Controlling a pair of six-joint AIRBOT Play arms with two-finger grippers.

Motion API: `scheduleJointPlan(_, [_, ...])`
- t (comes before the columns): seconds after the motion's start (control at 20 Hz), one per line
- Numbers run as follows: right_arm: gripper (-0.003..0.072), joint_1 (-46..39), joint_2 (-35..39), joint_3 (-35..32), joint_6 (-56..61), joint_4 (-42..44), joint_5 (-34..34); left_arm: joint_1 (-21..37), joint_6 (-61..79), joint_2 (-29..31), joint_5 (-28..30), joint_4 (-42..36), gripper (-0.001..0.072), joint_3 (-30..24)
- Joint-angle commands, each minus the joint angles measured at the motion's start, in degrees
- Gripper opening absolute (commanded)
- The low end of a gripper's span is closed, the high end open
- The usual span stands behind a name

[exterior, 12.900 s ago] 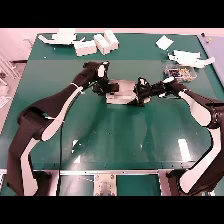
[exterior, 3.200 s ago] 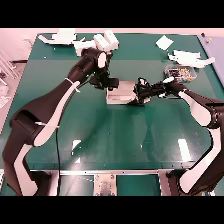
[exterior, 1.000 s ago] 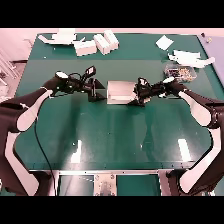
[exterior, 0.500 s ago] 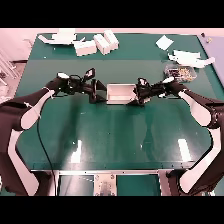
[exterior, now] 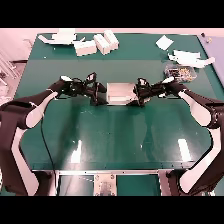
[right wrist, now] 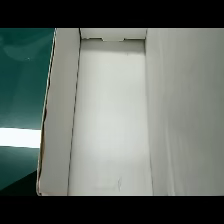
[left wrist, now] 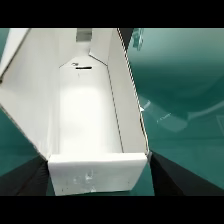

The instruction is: Fold the box and place the chain.

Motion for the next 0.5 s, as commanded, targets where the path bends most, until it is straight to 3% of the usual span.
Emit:
scheduleJointPlan(0.0, [0.0563,0.0,0.02,0.04,0.02,0.11,-0.15,-1.25,2.45,-1.44,1.81,-0.79,0.068,0.17])
scheduleJointPlan(0.45, [0.0563,0.0,0.02,0.04,0.02,0.11,-0.15,-1.75,3.04,-2.16,6.73,-2.25,0.067,0.17])
